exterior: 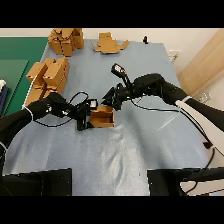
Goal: Fold the box.
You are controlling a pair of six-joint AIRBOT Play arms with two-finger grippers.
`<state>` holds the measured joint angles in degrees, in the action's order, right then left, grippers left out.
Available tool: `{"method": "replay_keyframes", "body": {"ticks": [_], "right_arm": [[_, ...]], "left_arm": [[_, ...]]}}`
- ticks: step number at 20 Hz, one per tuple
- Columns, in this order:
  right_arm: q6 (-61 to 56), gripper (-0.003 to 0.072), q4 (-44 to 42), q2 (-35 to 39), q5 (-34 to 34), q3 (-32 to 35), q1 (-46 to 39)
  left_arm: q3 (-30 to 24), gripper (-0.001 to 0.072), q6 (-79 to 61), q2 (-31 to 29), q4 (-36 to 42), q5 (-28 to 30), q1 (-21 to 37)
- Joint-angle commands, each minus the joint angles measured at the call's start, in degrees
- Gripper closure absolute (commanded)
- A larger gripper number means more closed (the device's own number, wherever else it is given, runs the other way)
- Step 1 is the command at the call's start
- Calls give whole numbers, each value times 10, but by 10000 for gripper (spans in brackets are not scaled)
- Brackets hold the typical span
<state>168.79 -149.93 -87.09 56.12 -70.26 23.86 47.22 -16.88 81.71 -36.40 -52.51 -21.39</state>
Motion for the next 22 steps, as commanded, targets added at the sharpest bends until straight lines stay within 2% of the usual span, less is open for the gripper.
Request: {"method": "replay_keyframes", "body": {"ticks": [1,2,5,6,7,8,13,18,20,22], "right_arm": [[-7,326,29,-54,150,-58,-7],[-7,319,42,-62,187,-68,-11],[-8,330,98,-63,204,-69,-15],[-8,361,107,-63,204,-69,-14],[-8,445,108,-63,205,-69,-13],[-8,463,108,-63,207,-69,-12],[-8,462,123,-63,204,-69,0],[-15,451,143,-60,171,-69,31],[-33,368,144,-56,169,-69,37],[-47,368,168,-46,168,-68,46]], "left_arm": [[0,415,0,0,0,0,1],[0,415,0,0,0,0,1],[0,415,0,0,0,1,1],[0,415,0,0,0,1,1],[0,415,0,0,0,0,1],[0,415,0,0,0,0,1],[0,415,0,0,0,0,1],[0,415,0,0,0,0,1],[0,415,0,0,0,0,1],[0,415,0,0,0,0,1]]}}
